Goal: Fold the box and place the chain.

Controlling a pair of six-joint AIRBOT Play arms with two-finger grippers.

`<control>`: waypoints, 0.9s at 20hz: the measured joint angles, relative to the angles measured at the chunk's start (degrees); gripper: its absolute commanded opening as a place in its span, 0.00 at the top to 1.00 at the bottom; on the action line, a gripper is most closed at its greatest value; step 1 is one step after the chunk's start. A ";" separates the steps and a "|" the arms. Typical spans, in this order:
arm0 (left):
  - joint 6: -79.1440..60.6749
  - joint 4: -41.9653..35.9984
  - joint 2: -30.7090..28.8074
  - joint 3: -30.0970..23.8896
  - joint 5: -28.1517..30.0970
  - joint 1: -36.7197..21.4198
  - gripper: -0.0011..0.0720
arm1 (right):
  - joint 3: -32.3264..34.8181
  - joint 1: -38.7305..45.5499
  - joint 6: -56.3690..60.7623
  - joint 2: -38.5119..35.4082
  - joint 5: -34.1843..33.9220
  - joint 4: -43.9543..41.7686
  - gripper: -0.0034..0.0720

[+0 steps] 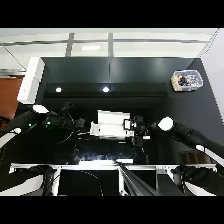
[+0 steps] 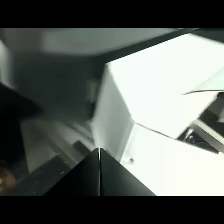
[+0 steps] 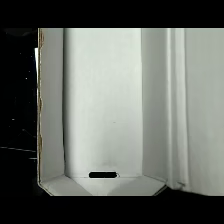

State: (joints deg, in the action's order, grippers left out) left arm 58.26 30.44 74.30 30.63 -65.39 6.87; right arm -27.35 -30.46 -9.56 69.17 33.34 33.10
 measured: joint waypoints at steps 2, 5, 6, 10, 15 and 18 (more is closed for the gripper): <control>-1.03 -0.70 -1.09 0.22 -0.37 0.26 0.23 | 0.00 -0.02 0.00 0.00 0.00 -0.02 0.69; -1.95 -1.16 -2.80 0.42 -0.76 0.46 0.03 | 0.00 -0.02 0.00 0.00 0.00 0.00 0.69; -2.03 -1.33 -3.17 0.42 -0.83 0.50 0.03 | 0.00 -0.02 0.00 0.00 0.00 0.00 0.69; -2.40 -1.40 -3.91 0.46 0.02 1.81 0.04 | 0.00 -0.02 0.00 0.00 0.00 -0.02 0.69; -0.22 -1.07 -4.17 0.96 5.18 7.13 0.04 | 0.00 -0.02 0.00 0.00 0.00 -0.02 0.69; 2.93 1.51 -4.17 2.95 7.74 10.69 0.04 | 0.00 0.00 0.00 0.00 0.00 -0.02 0.69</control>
State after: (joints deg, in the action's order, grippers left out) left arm 61.19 31.94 70.13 33.58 -57.65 17.56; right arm -27.35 -30.46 -9.56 69.17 33.34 33.08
